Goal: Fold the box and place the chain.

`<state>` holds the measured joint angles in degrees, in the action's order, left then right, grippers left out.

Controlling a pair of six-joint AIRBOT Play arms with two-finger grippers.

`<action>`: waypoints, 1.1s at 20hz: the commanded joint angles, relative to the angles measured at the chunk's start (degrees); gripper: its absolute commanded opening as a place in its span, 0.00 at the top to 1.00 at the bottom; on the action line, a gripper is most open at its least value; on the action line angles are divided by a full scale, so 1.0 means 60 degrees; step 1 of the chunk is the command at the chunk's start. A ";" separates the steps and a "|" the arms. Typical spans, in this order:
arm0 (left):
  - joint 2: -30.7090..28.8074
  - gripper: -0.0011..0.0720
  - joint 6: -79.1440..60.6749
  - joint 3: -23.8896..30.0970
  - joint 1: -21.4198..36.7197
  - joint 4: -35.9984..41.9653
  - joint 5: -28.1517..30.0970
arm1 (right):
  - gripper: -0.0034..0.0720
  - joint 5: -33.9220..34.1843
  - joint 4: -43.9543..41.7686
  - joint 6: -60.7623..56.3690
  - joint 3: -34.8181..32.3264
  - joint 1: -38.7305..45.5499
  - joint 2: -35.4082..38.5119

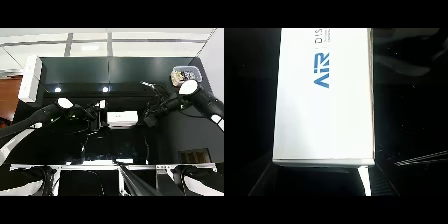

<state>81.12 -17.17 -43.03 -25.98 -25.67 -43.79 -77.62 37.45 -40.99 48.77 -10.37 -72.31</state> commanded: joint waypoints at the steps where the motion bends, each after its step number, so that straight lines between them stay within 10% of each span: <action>1: 0.0004 0.51 -0.0015 0.0000 0.0000 -0.0004 0.0000 | 0.94 0.0925 -0.3126 -0.0492 -0.1177 0.0157 -0.0106; 22: 0.0004 0.51 -0.0015 0.0000 0.0000 -0.0004 0.0004 | 0.94 0.2936 -0.2827 -0.0991 -0.1326 0.0040 -0.1497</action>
<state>81.12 -17.37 -43.03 -25.98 -25.69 -43.77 -61.36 18.41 -46.54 40.82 -10.13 -81.12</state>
